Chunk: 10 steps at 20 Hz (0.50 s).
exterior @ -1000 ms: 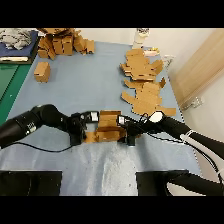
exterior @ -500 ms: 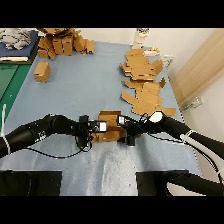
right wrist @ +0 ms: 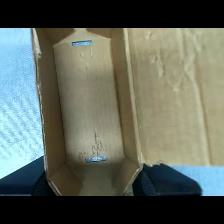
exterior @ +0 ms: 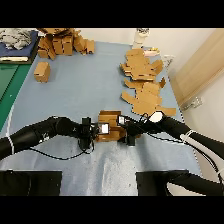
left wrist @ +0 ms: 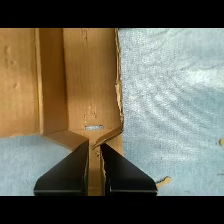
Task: Fold the box.
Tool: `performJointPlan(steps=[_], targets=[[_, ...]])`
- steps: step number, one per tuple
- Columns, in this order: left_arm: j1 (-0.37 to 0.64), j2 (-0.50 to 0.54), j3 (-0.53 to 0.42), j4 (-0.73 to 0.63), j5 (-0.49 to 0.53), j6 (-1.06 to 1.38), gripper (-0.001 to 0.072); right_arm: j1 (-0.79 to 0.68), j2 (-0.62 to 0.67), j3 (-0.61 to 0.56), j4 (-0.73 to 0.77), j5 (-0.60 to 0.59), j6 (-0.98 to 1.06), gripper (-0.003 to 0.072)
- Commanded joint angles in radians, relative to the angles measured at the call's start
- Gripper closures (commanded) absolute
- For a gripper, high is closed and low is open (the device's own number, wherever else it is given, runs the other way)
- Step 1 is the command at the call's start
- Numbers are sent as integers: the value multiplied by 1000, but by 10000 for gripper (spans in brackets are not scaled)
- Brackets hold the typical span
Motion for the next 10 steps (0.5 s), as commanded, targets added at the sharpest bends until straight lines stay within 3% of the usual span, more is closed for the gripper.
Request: performJointPlan(steps=[1,10], targets=[[-3,-8,3,-25,24,0,598,0,0,0,0,0,0,94],[-19,-18,19,-42,27,15,609,0,0,0,0,0,0,94]])
